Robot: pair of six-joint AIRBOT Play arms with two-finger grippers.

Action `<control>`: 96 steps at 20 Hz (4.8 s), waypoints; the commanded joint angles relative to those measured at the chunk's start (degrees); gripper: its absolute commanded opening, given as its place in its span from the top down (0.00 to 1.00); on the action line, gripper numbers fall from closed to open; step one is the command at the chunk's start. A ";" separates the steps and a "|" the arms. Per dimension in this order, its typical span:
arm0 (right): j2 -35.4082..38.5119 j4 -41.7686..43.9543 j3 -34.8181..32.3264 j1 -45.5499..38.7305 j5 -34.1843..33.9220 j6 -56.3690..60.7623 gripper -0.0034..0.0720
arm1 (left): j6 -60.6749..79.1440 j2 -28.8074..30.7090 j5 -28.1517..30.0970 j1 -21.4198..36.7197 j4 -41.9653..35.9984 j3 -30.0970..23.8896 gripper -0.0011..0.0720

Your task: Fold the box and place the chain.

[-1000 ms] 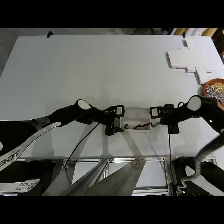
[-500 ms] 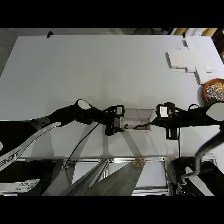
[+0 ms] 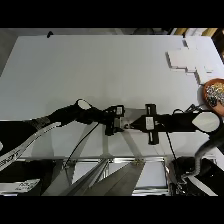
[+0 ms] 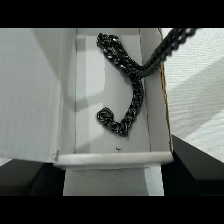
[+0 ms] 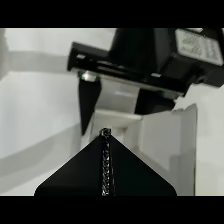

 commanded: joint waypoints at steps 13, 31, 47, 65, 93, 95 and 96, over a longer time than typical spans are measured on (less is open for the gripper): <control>7.56 -22.05 0.13 -8.98 2.47 10.47 0.69 | 0.02 0.04 0.00 0.02 0.00 0.02 0.56; -18.82 -23.52 0.04 -25.53 4.76 -3.54 0.66 | 0.02 0.04 0.00 0.02 0.00 0.02 0.56; -24.02 -26.51 -0.07 -25.53 3.17 -4.98 0.94 | 0.02 0.04 0.00 0.02 0.02 0.02 0.56; 2.47 -5.77 -0.35 -9.03 9.79 -1.29 0.94 | 0.02 0.04 0.02 0.02 0.02 0.02 0.56; -8.92 -21.24 -0.61 -28.50 5.29 -4.39 0.51 | 0.02 0.04 0.00 0.02 0.00 0.02 0.56; -13.00 -21.27 -0.85 -27.89 6.80 -6.16 0.51 | 0.02 0.04 0.00 0.02 0.00 0.02 0.56; -14.95 -21.29 -0.90 -27.02 6.80 -6.16 0.51 | 0.02 0.04 0.00 0.02 0.00 0.02 0.56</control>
